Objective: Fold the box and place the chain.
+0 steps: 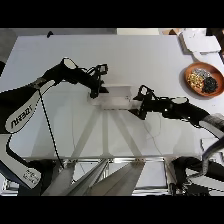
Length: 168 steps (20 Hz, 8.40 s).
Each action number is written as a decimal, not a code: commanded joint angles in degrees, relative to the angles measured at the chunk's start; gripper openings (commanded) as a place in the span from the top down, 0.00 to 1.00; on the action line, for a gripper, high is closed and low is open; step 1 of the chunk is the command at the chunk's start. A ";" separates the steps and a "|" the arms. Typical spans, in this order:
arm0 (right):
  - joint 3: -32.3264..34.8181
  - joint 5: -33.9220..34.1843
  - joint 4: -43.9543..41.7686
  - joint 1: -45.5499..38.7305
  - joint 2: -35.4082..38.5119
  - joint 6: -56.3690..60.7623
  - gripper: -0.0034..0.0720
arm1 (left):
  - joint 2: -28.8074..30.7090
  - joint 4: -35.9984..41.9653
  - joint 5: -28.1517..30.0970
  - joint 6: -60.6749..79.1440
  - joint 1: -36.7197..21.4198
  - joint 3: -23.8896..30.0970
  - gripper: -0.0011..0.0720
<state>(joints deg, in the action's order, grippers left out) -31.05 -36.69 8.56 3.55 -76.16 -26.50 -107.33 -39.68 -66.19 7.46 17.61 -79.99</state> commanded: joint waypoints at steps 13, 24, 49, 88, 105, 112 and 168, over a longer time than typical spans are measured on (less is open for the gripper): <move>-0.63 4.98 1.79 0.00 3.21 3.02 0.05 | 0.00 0.00 -0.02 0.02 0.00 0.02 0.97; -9.01 -0.35 11.19 0.00 -2.80 2.47 0.05 | 0.00 0.00 -0.02 0.02 0.00 0.02 0.97; -17.29 -12.17 13.70 -1.05 -15.52 -1.95 0.05 | 0.00 0.00 -0.02 0.02 0.00 0.02 0.97; -17.94 -12.26 9.16 -1.05 -17.40 1.14 0.05 | 0.00 0.00 -0.02 0.02 0.00 0.02 0.97; -17.94 -12.07 9.44 -1.05 -17.40 0.50 0.37 | 0.00 0.00 -0.02 0.02 0.00 0.02 0.97; -17.94 -12.07 9.44 -1.05 -17.40 0.50 0.37 | 0.00 0.00 -0.02 0.02 0.00 0.02 0.97; -17.94 -12.17 9.42 -1.05 -17.40 0.50 0.37 | 3.04 7.91 4.33 -36.00 -2.43 0.02 0.98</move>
<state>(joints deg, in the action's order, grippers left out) -48.93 -48.86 17.98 2.52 -93.56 -26.04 -105.21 -30.28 -58.87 -27.66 15.51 -79.92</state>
